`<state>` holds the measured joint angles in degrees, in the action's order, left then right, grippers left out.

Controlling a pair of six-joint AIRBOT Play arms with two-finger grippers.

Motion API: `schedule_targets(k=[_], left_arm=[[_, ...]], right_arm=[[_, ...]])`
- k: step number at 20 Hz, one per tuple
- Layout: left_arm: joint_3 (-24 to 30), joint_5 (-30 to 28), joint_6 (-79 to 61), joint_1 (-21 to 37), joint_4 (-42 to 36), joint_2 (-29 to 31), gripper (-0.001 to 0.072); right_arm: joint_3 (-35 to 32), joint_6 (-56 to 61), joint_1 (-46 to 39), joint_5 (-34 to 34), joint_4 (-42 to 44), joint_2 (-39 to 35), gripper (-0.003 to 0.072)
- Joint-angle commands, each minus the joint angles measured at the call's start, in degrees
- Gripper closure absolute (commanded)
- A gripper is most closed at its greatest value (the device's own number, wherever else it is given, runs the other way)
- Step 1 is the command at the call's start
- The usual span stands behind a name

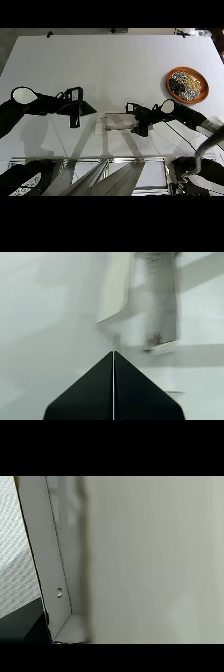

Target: Fold the box and place the chain.

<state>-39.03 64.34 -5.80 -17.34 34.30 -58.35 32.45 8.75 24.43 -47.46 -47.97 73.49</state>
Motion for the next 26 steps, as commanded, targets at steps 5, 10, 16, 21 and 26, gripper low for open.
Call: schedule_targets(k=[5,10,16,21,26], left_arm=[[0.0,-1.3,5.0,-15.1,-5.3,-4.5,0.0704],[0.0,-32.9,6.5,-18.4,-21.7,-9.0,0.0704],[0.0,-39.6,10.1,-18.4,-25.7,-17.5,0.0704],[0.0,-35.3,11.2,-18.4,-25.7,-22.1,0.0704],[0.0,-34.6,11.2,-18.3,-25.2,-21.9,0.0703]], right_arm=[[0.0,0.0,0.0,0.0,0.0,0.0,0.0173],[0.0,0.0,0.0,0.0,0.0,0.0,0.0173],[0.0,0.0,0.0,0.0,0.0,0.0,0.0173],[0.0,0.0,0.0,0.0,0.0,0.0,0.0173],[0.0,0.0,0.0,0.0,0.0,0.0,0.0173]])
